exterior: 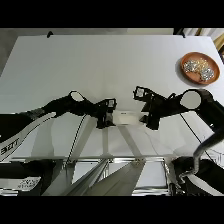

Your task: Fold the box and place the chain.

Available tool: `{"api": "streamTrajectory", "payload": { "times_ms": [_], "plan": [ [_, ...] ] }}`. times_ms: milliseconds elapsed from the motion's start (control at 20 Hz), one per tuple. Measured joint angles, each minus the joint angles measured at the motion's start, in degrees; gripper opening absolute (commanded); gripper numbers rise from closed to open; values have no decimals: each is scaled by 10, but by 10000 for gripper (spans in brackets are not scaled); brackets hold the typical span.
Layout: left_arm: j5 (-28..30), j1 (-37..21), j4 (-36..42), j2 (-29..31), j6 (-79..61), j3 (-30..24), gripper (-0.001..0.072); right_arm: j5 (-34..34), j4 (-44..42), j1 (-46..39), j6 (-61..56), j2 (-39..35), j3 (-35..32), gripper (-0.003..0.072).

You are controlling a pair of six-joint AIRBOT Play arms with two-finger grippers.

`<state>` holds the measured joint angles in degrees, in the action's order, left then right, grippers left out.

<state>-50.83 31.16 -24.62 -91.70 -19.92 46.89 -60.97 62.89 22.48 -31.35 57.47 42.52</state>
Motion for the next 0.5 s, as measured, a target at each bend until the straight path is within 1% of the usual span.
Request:
{"api": "streamTrajectory", "payload": {
  "times_ms": [150, 500],
  "plan": [
    [0, 0, 0, 0, 0, 0, 208, 7, -7, 14, 19, 14, -4, 409],
    [0, 0, 0, 0, 0, 0, 208, 44, -11, 86, 42, 51, -6, 410]
  ]
}}
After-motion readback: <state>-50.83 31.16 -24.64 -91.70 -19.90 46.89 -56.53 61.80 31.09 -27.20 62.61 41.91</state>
